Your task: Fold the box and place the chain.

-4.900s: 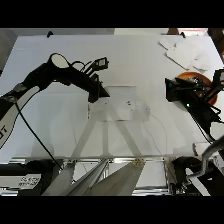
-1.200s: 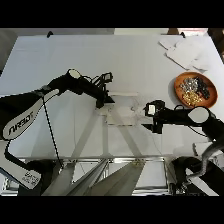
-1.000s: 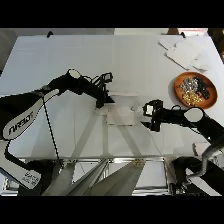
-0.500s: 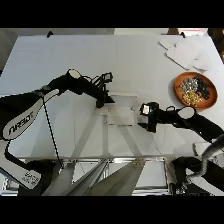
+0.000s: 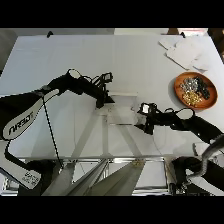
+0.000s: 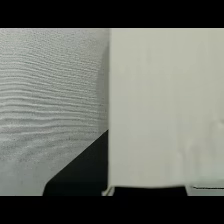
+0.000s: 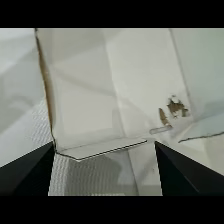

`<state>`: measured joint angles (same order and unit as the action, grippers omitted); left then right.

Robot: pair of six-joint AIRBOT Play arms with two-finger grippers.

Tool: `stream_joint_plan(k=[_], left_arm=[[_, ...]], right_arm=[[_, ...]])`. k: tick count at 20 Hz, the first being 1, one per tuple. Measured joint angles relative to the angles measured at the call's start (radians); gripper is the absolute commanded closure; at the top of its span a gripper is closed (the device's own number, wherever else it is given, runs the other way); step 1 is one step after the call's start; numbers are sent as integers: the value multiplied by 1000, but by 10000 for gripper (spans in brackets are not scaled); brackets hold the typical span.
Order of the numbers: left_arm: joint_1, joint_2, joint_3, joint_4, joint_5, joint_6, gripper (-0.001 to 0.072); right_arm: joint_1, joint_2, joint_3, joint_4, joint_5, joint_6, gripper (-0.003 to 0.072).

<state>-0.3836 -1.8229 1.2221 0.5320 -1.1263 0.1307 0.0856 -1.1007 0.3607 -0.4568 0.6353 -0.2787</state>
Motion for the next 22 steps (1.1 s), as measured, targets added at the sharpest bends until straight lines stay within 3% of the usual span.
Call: stream_joint_plan(k=[10, 22], left_arm=[[0, 0, 0, 0, 0, 0, 693], [0, 0, 0, 0, 0, 0, 693]], right_arm=[[0, 51, -2, 20, -126, 133, -6], [-58, -29, 82, 22, -12, -3, -6]])
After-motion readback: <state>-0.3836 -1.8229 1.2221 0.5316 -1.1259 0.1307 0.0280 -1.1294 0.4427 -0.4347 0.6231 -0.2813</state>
